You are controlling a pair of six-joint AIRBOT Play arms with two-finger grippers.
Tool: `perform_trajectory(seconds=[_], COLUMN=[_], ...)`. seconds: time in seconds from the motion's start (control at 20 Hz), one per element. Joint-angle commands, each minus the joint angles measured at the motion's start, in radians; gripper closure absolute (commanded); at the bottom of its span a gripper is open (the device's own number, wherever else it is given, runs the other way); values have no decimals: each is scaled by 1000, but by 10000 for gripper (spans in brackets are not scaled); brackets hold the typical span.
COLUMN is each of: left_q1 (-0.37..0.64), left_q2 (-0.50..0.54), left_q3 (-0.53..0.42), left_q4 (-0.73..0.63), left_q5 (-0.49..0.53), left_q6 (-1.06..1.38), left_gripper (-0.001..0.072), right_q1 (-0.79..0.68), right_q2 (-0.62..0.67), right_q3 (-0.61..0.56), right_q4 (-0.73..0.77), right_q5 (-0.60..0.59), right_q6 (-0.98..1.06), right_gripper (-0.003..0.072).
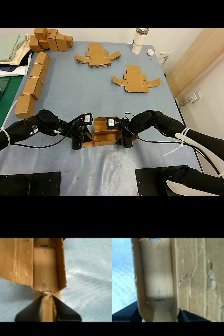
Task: Fold the box.
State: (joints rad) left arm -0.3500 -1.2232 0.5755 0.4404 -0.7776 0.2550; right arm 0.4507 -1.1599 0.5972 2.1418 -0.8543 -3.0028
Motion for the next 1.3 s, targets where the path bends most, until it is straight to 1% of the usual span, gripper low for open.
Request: perform_trajectory(seconds=[0.0,0.2,0.45,0.6,0.65,0.7,0.85,1.2,1.25], left_q1=[-7,-23,-25,-25,-25,-26,-31,-31,-31], left_q2=[-1,-1,-32,-33,-33,-34,-34,-36,-36], left_q3=[0,0,0,0,0,-2,-9,-14,-14], left_q4=[-26,-102,-119,-135,-135,-149,-173,-172,-172], left_q5=[10,12,14,46,45,45,45,42,41], left_q6=[11,47,48,43,43,43,43,43,43], left_gripper=[586,586,586,581,462,235,229,231,272], right_q1=[0,0,0,0,0,0,0,0,0], right_q2=[0,0,0,0,0,0,0,0,0], right_q3=[0,0,0,0,0,0,0,0,0], right_q4=[0,0,0,0,0,0,0,0,0], right_q5=[0,0,0,0,0,0,0,0,0], right_q6=[0,0,0,0,0,0,0,0,0], right_gripper=[179,179,179,179,179,179,179,179,179])
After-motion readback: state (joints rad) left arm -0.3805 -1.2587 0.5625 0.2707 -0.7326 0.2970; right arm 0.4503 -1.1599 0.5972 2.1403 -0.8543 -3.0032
